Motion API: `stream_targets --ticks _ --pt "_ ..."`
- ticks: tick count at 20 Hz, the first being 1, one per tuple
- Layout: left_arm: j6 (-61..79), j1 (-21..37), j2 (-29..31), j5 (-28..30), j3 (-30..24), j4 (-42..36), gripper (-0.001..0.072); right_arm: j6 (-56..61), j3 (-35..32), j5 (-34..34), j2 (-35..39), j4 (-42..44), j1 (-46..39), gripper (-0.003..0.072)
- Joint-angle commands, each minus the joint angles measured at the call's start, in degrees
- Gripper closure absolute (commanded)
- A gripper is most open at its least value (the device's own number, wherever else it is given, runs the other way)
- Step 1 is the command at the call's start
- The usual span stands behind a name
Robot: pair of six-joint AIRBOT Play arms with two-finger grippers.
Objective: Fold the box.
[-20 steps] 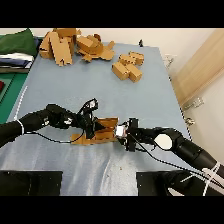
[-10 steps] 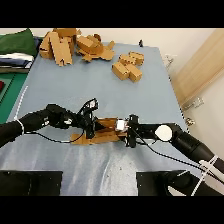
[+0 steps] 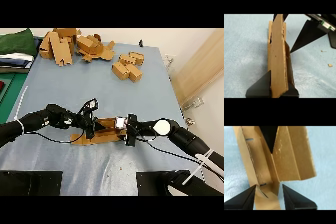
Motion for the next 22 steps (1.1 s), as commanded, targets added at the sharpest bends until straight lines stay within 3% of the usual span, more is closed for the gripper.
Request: stream_targets --ticks 1,5,9,16,22 --pt "0.0 0.0 0.0 0.0 0.0 0.0 0.0693 -2.5 1.5 0.2 -2.5 0.2 -0.2 0.0153" --pt "0.0 0.0 0.0 0.0 0.0 0.0 0.0692 -8.5 3.8 2.8 -6.9 5.8 -1.6 0.0153" --pt "0.0 0.0 0.0 0.0 0.0 0.0 0.0693 -10.7 4.5 3.4 -9.8 5.6 -1.5 0.0153" --pt "0.0 0.0 0.0 0.0 0.0 0.0 0.0693 -11.8 4.4 7.7 -10.1 0.1 -1.8 0.0153" --pt "0.0 0.0 0.0 0.0 0.0 0.0 0.0693 -11.7 4.4 7.1 -10.1 2.8 -3.3 0.0153"
